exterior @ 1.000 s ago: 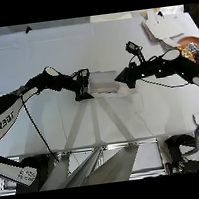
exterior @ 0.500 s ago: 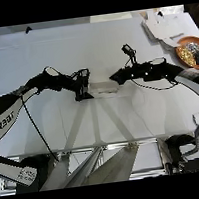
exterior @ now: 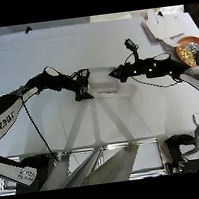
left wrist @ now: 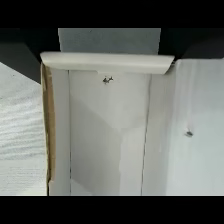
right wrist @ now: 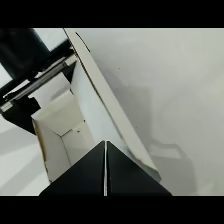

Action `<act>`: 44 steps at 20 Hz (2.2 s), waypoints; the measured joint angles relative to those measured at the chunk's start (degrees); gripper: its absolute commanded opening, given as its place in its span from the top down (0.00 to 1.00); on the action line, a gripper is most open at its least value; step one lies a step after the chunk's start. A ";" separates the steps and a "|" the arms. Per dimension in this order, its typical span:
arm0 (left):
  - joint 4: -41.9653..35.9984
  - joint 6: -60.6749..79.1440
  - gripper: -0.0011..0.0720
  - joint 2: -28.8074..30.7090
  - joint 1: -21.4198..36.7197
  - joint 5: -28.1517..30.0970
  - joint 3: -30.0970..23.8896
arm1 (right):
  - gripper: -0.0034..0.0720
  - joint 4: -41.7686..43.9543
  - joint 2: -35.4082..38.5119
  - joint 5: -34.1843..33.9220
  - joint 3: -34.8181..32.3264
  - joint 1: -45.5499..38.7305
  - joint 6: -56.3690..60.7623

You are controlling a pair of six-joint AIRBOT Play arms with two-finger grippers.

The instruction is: Fold the box and place the chain.

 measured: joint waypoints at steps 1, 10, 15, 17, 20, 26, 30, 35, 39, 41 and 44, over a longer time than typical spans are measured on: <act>0.00 0.00 0.42 0.00 0.00 0.00 0.00 | 0.85 -2.62 2.45 0.26 0.02 -0.48 0.02; 0.00 0.00 0.42 0.00 0.00 0.00 0.00 | 0.48 -29.03 10.25 0.24 -1.55 -0.92 -6.40; -0.02 -0.02 0.42 0.00 0.00 0.00 0.00 | 0.48 -32.26 7.17 -2.78 -3.19 2.89 -12.92; 0.00 0.00 0.42 0.00 0.00 0.00 0.00 | 0.48 -32.74 5.90 -3.87 -3.61 4.48 -13.86; 0.00 -0.02 0.42 0.00 0.00 -0.02 0.00 | 0.49 -32.85 4.76 -5.38 -4.00 6.21 -14.49; 0.00 0.00 0.42 0.00 0.00 -0.02 0.00 | 0.62 -30.32 4.13 -6.40 -4.20 7.37 -15.02; -0.02 0.00 0.42 0.00 0.00 -0.02 0.00 | 0.73 -28.11 4.09 -6.51 -4.20 7.50 -16.83; -0.02 -0.02 0.42 0.00 0.00 -0.02 0.00 | 0.63 -25.03 4.09 -7.39 -4.20 7.50 -19.54; -0.02 -0.02 0.42 0.00 0.00 -0.02 0.00 | 0.40 -24.26 4.09 -7.98 -4.20 7.50 -20.24; -0.02 -0.02 0.42 0.00 0.00 -0.02 0.00 | 0.49 -24.06 4.09 -8.09 -4.20 7.50 -20.37; 0.00 0.00 0.42 0.00 0.00 -0.02 0.00 | 0.92 -23.47 4.09 -8.37 -4.20 7.50 -20.39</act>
